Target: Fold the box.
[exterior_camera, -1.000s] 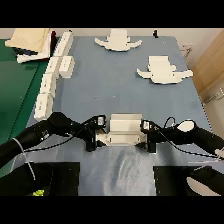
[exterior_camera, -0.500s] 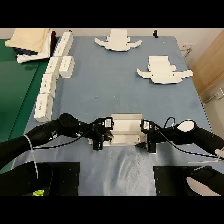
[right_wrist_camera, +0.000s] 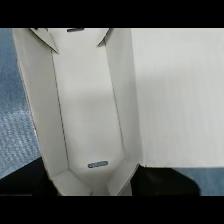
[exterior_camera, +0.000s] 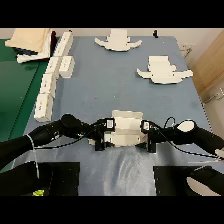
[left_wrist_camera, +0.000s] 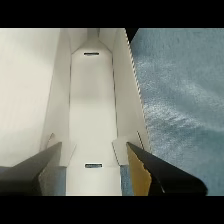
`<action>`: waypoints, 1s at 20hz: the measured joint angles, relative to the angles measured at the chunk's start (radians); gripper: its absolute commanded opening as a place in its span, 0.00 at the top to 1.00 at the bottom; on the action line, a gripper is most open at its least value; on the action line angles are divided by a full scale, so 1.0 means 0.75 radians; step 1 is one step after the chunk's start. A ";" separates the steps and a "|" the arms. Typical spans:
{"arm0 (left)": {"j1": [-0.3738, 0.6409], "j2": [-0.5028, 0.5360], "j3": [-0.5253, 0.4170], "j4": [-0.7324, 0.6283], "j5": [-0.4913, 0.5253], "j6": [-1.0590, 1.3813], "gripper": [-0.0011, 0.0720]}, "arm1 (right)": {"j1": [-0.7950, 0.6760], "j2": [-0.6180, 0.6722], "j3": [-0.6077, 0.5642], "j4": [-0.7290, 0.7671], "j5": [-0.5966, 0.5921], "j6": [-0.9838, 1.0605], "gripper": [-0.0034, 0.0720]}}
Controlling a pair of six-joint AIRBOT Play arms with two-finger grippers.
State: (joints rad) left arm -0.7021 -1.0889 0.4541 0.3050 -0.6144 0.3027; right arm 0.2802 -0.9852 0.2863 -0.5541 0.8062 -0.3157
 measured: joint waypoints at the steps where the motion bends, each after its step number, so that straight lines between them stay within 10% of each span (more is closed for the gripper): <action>1: 0.000 0.004 -0.001 0.007 0.008 -0.043 0.60 | 0.000 0.000 0.000 0.000 0.000 0.001 0.29; 2: -0.001 0.014 -0.001 0.035 0.017 -0.107 0.96 | 0.000 0.000 0.000 0.000 0.000 0.002 0.29; 14: 0.055 0.658 0.033 1.258 -0.340 -2.424 0.96 | 0.000 0.000 -0.001 0.001 0.000 0.003 0.29; 20: 0.266 0.629 -0.086 1.225 -0.427 -2.884 0.96 | 0.000 0.000 0.000 0.001 0.000 0.003 0.29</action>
State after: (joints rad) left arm -0.5026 -0.6174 0.3897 1.2240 -0.9344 -1.8606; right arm 0.2802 -0.9852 0.2863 -0.5537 0.8062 -0.3134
